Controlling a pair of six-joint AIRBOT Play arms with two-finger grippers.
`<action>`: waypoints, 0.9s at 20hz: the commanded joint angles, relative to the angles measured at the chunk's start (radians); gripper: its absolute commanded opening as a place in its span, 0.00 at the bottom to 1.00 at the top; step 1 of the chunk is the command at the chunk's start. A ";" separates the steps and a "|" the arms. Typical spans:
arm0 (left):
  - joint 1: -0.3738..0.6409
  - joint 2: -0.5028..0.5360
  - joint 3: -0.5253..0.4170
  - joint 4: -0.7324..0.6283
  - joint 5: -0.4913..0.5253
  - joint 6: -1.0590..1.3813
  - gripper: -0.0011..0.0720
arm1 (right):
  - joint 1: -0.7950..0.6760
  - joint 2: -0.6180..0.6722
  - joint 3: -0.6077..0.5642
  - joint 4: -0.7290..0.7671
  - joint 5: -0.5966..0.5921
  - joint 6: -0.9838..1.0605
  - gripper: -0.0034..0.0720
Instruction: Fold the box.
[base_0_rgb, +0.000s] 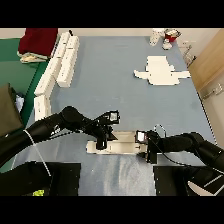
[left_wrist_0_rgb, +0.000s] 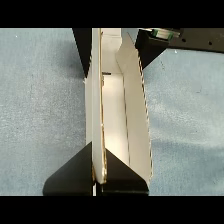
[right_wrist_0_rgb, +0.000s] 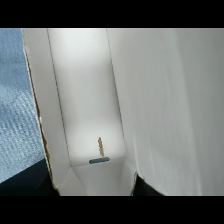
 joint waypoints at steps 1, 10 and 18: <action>0.000 0.000 0.000 0.000 0.005 0.000 0.04 | 0.000 0.001 0.000 0.000 0.000 0.000 0.75; 0.000 0.002 0.000 -0.001 -0.009 0.000 0.03 | 0.000 0.001 0.000 0.000 0.000 0.000 0.75; 0.001 0.015 0.002 0.038 -0.003 -0.113 0.68 | 0.000 0.001 0.000 0.000 0.000 0.000 0.75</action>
